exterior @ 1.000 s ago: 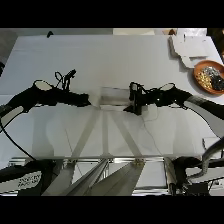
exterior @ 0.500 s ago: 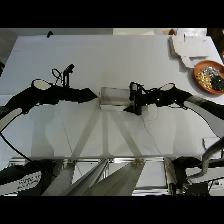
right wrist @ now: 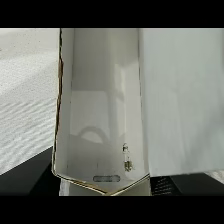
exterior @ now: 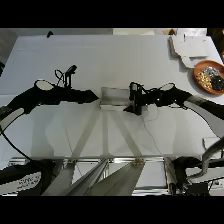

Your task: Fold the box and place the chain.

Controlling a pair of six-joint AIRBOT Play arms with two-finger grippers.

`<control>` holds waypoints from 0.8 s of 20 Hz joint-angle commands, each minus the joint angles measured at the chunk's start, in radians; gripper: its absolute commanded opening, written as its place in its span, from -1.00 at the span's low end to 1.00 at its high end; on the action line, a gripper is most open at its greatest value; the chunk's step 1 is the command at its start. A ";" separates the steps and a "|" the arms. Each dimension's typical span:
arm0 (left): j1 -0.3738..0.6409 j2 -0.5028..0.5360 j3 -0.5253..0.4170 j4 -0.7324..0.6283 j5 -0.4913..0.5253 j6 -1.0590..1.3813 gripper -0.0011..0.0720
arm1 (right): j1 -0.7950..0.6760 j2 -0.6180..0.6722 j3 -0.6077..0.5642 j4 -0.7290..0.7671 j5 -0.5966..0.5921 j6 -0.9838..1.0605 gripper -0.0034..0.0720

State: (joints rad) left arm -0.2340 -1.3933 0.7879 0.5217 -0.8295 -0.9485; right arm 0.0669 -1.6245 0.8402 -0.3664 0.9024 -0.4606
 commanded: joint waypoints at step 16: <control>-0.033 0.015 0.000 0.018 0.025 0.052 0.17 | 0.000 0.000 0.001 0.000 0.000 0.000 0.25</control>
State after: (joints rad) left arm -0.2684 -1.3941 0.7879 0.5388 -0.8009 -0.9035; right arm 0.0666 -1.6241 0.8402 -0.3660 0.9031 -0.4610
